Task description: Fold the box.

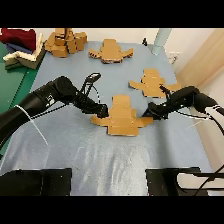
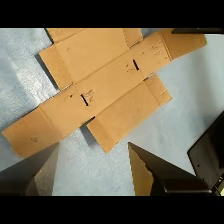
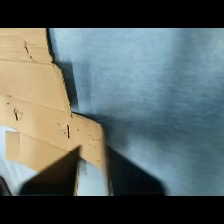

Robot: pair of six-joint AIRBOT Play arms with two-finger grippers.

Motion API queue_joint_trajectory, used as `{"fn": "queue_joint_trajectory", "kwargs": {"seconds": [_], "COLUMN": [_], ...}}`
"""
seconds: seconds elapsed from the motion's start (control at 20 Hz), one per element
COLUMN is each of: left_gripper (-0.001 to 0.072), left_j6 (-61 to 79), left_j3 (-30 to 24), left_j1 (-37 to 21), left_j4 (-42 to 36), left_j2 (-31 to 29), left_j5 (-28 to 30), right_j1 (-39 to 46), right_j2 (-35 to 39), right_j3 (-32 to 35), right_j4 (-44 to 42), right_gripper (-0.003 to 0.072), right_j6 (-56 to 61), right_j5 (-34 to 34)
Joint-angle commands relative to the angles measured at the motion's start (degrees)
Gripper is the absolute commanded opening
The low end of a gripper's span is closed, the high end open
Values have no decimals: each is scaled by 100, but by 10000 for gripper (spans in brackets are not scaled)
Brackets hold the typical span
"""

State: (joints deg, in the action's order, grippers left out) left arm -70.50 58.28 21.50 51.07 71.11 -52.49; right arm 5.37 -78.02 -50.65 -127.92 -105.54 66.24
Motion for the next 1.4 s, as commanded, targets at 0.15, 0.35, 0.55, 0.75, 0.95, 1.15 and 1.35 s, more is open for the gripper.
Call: {"fn": "queue_joint_trajectory", "kwargs": {"seconds": [0.15, 0.35, 0.55, 0.75, 0.95, 1.15, 1.35], "left_gripper": [644, 644, 645, 643, 644, 644, 644], "left_j6": [92, 109, 101, 299, 398, 946, 2199], "left_j3": [4, 17, 22, 22, -22, -17, -4], "left_j1": [-20, -188, -629, -719, -986, -1272, -1517], "left_j4": [42, 9, -17, -345, -90, -678, -2208], "left_j2": [-4, -4, -4, -4, 157, 837, 1572], "left_j5": [-70, -254, -345, -380, -671, -752, -621], "right_j1": [-400, -407, -638, -1088, -1567, -1832, -1834], "right_j2": [52, -232, -214, 186, 1272, 1954, 1987], "right_j3": [92, 90, -42, 361, 1467, 1838, 1847], "right_j4": [404, -643, -960, -944, -938, -883, -861], "right_gripper": [342, 188, 2, 2, 2, 2, 2], "right_j6": [422, -905, -1602, -1781, -1808, -1790, -1790], "right_j5": [98, 442, 494, 166, -979, -1626, -1604]}}
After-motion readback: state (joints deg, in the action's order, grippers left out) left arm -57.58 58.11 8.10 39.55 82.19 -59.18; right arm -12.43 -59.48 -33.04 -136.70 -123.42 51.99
